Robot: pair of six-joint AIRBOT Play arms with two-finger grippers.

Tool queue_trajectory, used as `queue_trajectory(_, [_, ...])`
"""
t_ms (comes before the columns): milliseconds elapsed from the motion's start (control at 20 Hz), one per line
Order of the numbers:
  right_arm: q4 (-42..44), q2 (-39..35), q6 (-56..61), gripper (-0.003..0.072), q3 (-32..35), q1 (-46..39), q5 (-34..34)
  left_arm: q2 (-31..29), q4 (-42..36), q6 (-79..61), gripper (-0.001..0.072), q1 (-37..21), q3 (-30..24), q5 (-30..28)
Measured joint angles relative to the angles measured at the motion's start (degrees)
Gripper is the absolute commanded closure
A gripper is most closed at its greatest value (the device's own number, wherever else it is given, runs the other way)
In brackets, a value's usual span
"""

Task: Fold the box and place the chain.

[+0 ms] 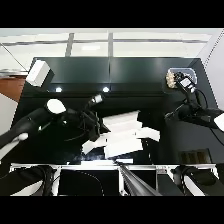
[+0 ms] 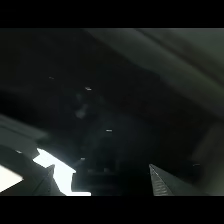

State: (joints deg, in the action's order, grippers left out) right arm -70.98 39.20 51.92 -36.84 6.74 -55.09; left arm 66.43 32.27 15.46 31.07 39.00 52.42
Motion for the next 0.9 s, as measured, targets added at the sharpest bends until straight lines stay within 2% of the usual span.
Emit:
queue_trajectory(150, [1.6,0.1,-6.5,-0.0013,0.3,0.0,-0.5,-1.8,8.7,-2.1,0.0678,4.6,-1.3,-10.9])
queue_trajectory(350, [6.6,0.3,-17.9,-0.0013,4.3,2.7,-1.2,0.7,11.4,-7.9,0.0678,5.5,-1.8,-16.6])
queue_trajectory(450, [8.5,0.5,-22.9,-0.0013,7.0,5.0,-1.0,2.6,8.5,-12.9,0.0678,4.3,-1.9,-16.7])
queue_trajectory(600, [9.8,0.7,-26.9,-0.0013,10.0,8.1,0.1,5.0,3.6,-19.9,0.0678,1.4,-2.0,-13.9])
queue_trajectory(900, [10.8,2.4,-31.4,-0.0013,12.3,12.4,2.3,7.8,0.5,-25.5,0.0677,-1.0,-2.0,-12.1])
